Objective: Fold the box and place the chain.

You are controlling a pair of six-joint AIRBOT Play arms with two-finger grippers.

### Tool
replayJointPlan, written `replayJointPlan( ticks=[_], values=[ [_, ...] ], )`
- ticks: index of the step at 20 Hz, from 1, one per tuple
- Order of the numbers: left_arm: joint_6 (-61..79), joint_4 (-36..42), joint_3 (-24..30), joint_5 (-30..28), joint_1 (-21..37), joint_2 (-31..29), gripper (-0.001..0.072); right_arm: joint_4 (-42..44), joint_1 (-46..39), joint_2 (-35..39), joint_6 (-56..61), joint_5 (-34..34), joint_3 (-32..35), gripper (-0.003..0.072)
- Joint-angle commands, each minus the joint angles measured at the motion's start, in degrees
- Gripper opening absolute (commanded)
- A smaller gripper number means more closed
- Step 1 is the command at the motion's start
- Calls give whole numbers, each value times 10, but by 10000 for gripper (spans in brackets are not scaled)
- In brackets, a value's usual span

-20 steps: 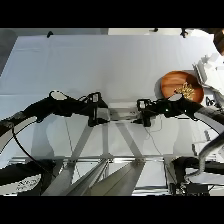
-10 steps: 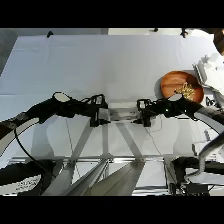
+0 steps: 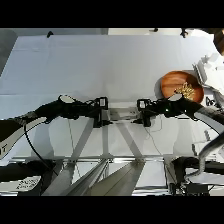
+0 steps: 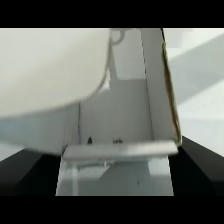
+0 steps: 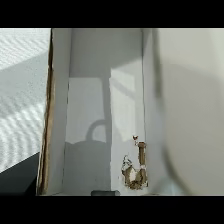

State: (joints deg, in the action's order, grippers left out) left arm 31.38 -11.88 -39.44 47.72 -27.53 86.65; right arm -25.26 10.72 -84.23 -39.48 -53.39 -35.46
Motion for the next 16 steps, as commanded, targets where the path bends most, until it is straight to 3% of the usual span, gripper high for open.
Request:
replayJointPlan(
  ticks=[1,5,6,7,8,16],
  values=[
    [16,20,0,-24,-16,4,694,0,0,0,0,0,0,524],
    [15,20,0,-34,-22,4,690,0,0,0,0,0,0,524],
    [16,20,0,-34,-22,4,618,0,0,0,0,0,0,524],
    [16,19,0,-33,-22,4,481,0,0,0,0,0,0,524],
    [16,19,0,-33,-22,4,431,0,0,0,0,0,0,524],
    [16,20,0,-33,-22,4,432,0,0,0,0,0,0,524]
  ],
)
